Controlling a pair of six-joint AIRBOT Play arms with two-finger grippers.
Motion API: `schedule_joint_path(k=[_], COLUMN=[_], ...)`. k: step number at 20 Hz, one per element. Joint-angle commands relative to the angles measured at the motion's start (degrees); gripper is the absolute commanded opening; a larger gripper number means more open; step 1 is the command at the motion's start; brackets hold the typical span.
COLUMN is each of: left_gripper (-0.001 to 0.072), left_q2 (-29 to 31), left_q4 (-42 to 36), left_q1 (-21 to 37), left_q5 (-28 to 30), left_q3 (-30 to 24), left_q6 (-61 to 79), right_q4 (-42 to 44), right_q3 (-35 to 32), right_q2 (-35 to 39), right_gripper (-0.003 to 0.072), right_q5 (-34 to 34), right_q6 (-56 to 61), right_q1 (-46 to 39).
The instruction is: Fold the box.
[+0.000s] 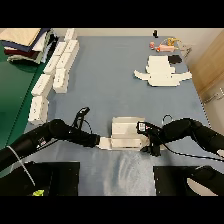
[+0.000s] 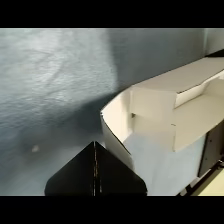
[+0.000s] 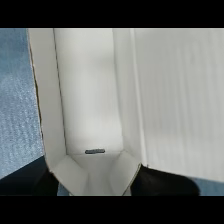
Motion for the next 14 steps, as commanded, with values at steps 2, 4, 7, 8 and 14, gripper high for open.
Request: schedule_joint_path(k=[2, 4, 7, 8, 14], left_gripper=[0.0015, 0.0016, 0.0017, 0.0017, 0.0332], left_q2=[-2.45, -2.4, -2.4, -2.43, -2.45], left_q4=[-4.46, -4.37, -4.04, -3.98, -2.71], left_q1=[-5.95, -5.9, -5.81, -5.81, -5.79], left_q5=[5.73, 4.48, 3.93, 3.96, 1.81], left_q3=[1.84, 3.5, 5.66, 6.08, 7.19], left_q6=[-0.2, -0.2, -0.22, -0.22, -0.46], right_q4=[0.0, 0.0, 0.0, 0.0, 0.0], right_q3=[0.0, 0.0, 0.0, 0.0, 0.0], right_q2=[0.0, 0.0, 0.0, 0.0, 0.0], right_gripper=[0.0512, 0.0512, 0.0512, 0.0512, 0.0512], right_q5=[0.0, 0.0, 0.0, 0.0, 0.0], right_q6=[0.0, 0.0, 0.0, 0.0, 0.0], right_q1=[0.04, 0.04, 0.04, 0.04, 0.04])
